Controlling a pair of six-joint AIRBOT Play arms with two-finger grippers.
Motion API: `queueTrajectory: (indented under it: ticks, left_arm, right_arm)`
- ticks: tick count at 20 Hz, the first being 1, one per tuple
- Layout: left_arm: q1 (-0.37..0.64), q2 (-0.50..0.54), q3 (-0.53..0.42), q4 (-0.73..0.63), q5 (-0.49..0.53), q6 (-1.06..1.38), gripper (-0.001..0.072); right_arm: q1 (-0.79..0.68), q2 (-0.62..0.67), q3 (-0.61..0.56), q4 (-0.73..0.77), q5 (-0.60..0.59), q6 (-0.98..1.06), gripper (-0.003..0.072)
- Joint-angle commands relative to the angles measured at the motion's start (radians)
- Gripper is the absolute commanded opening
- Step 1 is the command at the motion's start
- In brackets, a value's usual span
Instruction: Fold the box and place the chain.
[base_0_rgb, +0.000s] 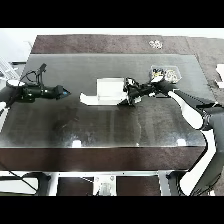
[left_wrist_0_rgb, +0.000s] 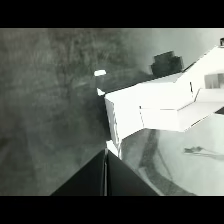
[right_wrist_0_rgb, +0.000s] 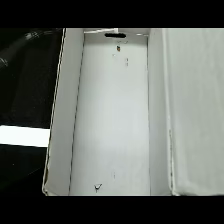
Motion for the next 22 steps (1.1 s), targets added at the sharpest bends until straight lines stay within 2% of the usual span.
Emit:
queueTrajectory:
  ticks: [1,9,18,22]
  left_arm:
    - [-0.002,-0.027,-0.010,0.032,0.003,-0.137,0.0021]
    - [-0.078,-0.177,-0.007,-0.111,0.008,-0.057,0.0020]
    - [-0.142,-0.202,0.003,-0.155,0.060,-0.010,0.0020]
    - [-0.171,-0.235,0.037,-0.172,0.045,-0.010,0.0020]
  right_arm:
    - [0.000,0.000,0.000,0.000,0.000,0.000,0.0587]
    - [-0.001,0.000,0.000,0.000,0.000,0.000,0.0587]
    - [0.000,0.000,0.000,0.000,0.000,0.000,0.0587]
    - [0.000,0.000,0.000,0.000,0.000,0.000,0.0587]
